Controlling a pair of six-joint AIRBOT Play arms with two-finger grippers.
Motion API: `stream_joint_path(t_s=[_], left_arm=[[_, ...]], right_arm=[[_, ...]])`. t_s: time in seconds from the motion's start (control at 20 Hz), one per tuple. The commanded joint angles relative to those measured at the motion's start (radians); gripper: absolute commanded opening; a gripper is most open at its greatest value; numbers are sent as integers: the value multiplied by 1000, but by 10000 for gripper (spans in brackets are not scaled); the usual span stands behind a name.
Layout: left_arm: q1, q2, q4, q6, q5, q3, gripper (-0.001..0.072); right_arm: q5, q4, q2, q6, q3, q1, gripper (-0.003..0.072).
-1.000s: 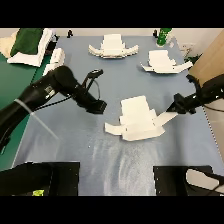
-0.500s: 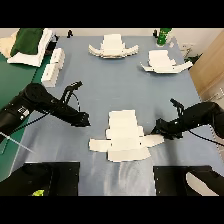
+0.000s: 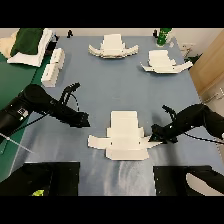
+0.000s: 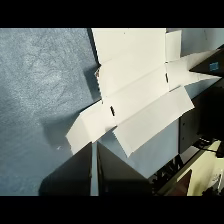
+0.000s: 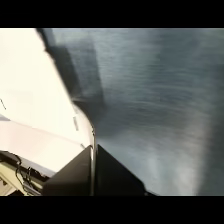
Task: Fold the box.
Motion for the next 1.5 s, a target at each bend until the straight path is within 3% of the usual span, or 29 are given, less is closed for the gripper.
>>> stream_joint_path(t_s=[0.0, 0.05, 0.3, 0.45, 0.6, 0.85, 0.95, 1.1, 1.35, 1.4, 1.45], left_arm=[[2, -16, -5, -19, 16, 0, 428], [2, -24, -5, -19, 42, 0, 339], [34, -100, -11, 89, 97, 2, 335], [123, -192, -149, 280, 63, 2, 335], [196, -319, -306, 473, 51, 2, 335], [194, -537, -328, 596, 83, 44, 336], [193, -599, -363, 627, 34, 85, 335], [162, -640, -452, 732, -87, 119, 335], [68, -650, -409, 772, -117, 145, 332], [66, -650, -402, 772, -123, 153, 286], [71, -650, -398, 772, -132, 160, 167]], right_arm=[[61, 48, -23, -108, -1, 60, 0], [88, 56, -18, -131, -1, 94, 1], [269, 45, 85, -154, -13, 319, 1], [358, 41, 124, -140, -13, 378, 0], [361, 41, 117, -137, -13, 385, 0], [356, 41, 117, -133, -13, 385, 1], [353, 39, 117, -127, -13, 385, 1], [354, 37, 117, -125, -13, 385, 1], [352, 34, 117, -119, -13, 385, 1], [348, 34, 117, -119, -13, 385, 1], [344, 31, 117, -119, -13, 385, 1]])
